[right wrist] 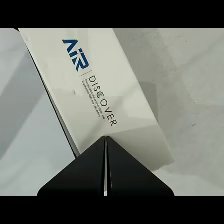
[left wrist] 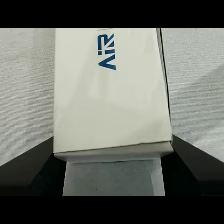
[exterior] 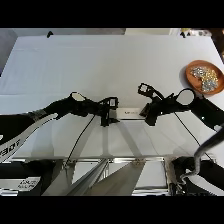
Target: Fold the box and place the chain.
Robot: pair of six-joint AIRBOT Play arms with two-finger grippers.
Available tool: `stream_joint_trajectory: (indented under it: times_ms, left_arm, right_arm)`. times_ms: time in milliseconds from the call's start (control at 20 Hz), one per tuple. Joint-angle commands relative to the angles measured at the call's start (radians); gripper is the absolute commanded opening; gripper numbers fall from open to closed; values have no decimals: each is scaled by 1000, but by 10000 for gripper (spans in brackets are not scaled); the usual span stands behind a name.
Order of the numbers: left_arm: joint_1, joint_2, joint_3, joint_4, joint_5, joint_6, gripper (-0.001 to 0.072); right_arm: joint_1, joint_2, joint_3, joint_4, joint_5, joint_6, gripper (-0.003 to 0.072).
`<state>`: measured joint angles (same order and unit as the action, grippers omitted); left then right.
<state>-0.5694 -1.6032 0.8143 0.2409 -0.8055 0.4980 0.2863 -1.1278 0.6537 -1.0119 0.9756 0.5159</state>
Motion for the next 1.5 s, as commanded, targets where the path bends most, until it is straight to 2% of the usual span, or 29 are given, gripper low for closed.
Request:
stream_joint_trajectory:
  times_ms: [0,100,300,350,650,900,1150,1450]
  left_arm:
    - [0,0,0,-1,1,-2,135]
    - [0,0,0,-1,1,-2,135]
    - [0,0,0,-1,1,-1,135]
    - [0,0,0,-2,1,-2,135]
    - [0,0,0,-1,1,-2,135]
    - [0,0,0,-1,0,-2,135]
    - [0,0,0,-1,1,-2,135]
    - [0,0,0,-1,1,-2,135]
  right_arm:
    - [0,6,-7,31,-10,-2,14]
    - [0,28,8,134,-33,-28,15]
    - [3,63,13,472,-91,-168,14]
    - [12,61,13,500,-95,-185,14]
    - [114,-59,12,504,-172,-203,14]
    - [145,-144,12,476,-163,-198,14]
    - [145,-159,11,335,-146,-93,15]
    - [145,-126,14,368,-146,-95,15]
